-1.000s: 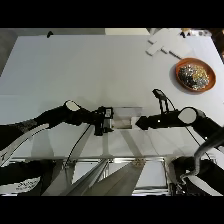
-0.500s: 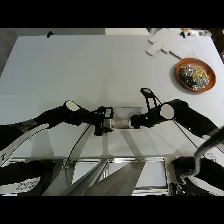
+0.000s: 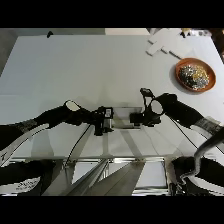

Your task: Fold the box and place the chain.

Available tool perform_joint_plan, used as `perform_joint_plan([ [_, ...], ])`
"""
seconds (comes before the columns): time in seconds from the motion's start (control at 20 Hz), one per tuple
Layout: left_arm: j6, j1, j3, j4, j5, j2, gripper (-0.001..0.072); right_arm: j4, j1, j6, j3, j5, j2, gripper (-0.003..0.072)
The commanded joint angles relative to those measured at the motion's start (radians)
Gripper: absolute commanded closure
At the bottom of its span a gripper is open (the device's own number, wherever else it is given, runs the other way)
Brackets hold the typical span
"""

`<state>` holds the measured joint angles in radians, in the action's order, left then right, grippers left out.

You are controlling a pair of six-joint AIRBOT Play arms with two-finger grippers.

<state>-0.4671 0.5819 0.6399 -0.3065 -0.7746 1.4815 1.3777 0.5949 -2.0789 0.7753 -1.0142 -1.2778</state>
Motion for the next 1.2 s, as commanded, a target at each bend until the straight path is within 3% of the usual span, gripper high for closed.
perform_joint_plan([
  [0.0, 0.000, -0.001, 0.000, 0.000, 0.000, 0.000, 0.0697, 0.044, 0.026, -0.061, 0.022, 0.022, -0.017, 0.0275],
  [0.25, 0.000, -0.001, 0.000, 0.000, 0.000, -0.001, 0.0697, 0.059, 0.082, -0.063, 0.022, 0.024, -0.055, 0.0290],
  [0.5, 0.000, -0.001, 0.000, 0.000, 0.000, 0.000, 0.0697, 0.077, 0.083, -0.064, 0.021, 0.007, -0.057, 0.0529],
  [0.55, 0.000, -0.001, 0.000, 0.000, 0.000, 0.000, 0.0697, 0.079, 0.084, -0.064, 0.021, 0.006, -0.057, 0.0546],
  [0.6, 0.000, -0.001, 0.000, 0.000, 0.000, 0.000, 0.0697, 0.081, 0.084, -0.064, 0.021, 0.007, -0.057, 0.0650],
  [0.65, 0.000, -0.001, 0.000, 0.000, 0.000, 0.000, 0.0697, 0.082, 0.084, -0.064, 0.021, 0.007, -0.057, 0.0676],
  [0.85, 0.000, -0.001, 0.000, 0.000, 0.000, 0.000, 0.0697, 0.089, 0.084, -0.064, 0.021, 0.007, -0.058, 0.0652],
  [0.9, 0.000, -0.001, 0.000, 0.000, 0.000, 0.000, 0.0697, 0.090, 0.084, -0.064, 0.021, 0.010, -0.057, 0.0510],
  [0.95, 0.000, -0.001, 0.000, 0.000, 0.000, 0.000, 0.0697, 0.094, 0.084, -0.064, 0.021, 0.010, -0.058, 0.0413],
  [1.05, 0.000, -0.001, 0.000, 0.000, 0.000, -0.001, 0.0697, 0.114, 0.084, -0.064, 0.021, 0.009, -0.058, 0.0414],
  [1.15, 0.000, -0.001, 0.000, 0.000, 0.000, 0.000, 0.0697, 0.128, 0.083, -0.073, 0.021, 0.011, -0.058, 0.0490],
])
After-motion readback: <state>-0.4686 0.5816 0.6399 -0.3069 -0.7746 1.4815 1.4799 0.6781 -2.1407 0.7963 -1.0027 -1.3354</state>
